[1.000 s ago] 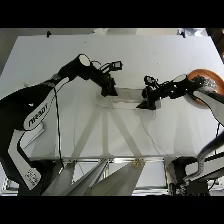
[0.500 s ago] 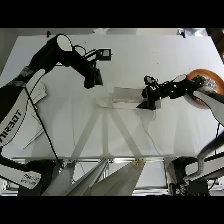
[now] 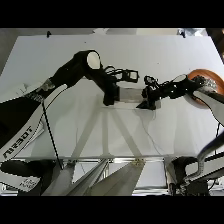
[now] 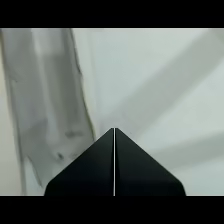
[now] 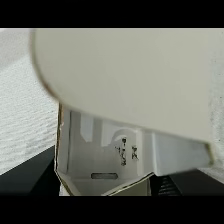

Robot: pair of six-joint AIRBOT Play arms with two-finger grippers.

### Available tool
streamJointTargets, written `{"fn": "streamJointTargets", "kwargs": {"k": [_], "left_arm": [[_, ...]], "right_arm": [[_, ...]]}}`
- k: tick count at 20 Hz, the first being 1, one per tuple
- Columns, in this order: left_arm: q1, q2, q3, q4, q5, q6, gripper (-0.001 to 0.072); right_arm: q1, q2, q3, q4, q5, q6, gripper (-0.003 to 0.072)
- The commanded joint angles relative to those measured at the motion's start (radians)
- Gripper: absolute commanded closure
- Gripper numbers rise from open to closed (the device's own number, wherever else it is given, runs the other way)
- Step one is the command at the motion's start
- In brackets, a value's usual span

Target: Fold the box and place the chain.

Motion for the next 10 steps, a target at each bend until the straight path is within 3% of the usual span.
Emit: {"fn": "streamJointTargets", "kwargs": {"k": [1,6,10], "left_arm": [[-0.032,-0.031,-0.007,-0.051,0.341,-0.114,0.0697],[-0.001,-0.092,-0.007,-0.036,0.580,-0.331,0.0698],[0.003,-0.174,-0.007,-0.034,0.544,-0.432,0.0698]], "right_arm": [[0.000,0.000,0.001,0.000,0.000,0.000,0.0389],[0.000,0.000,0.001,0.000,0.000,0.000,0.0389],[0.000,0.000,0.001,0.000,0.000,0.000,0.0389]]}}
